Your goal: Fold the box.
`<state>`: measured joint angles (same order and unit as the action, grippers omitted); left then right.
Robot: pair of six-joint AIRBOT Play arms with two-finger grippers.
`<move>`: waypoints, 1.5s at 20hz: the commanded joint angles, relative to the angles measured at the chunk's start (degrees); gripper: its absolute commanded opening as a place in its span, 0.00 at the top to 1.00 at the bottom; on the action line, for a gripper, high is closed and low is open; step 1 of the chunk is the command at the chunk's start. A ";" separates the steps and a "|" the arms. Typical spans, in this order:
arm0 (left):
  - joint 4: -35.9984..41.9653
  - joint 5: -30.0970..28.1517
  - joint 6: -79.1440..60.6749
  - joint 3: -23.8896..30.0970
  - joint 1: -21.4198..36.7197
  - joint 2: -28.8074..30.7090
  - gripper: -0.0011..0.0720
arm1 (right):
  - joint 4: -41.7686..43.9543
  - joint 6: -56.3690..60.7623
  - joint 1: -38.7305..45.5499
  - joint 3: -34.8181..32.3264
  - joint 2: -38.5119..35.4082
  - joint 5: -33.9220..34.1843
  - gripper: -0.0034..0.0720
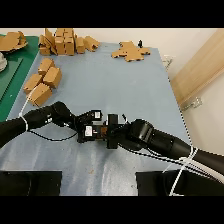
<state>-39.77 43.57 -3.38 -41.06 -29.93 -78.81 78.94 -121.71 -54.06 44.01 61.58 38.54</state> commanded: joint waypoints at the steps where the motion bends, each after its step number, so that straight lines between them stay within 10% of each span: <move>1: -0.04 0.00 -0.04 -0.02 0.00 -0.02 0.44 | -0.61 0.00 0.00 0.42 -0.94 -0.02 0.57; 30: -0.04 -0.02 -0.04 -0.02 0.00 -0.02 0.44 | 6.23 -0.24 0.00 0.59 -0.33 2.69 0.66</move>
<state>-39.83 43.55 -3.44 -41.06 -29.93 -78.81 82.63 -121.91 -54.00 44.62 61.17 40.93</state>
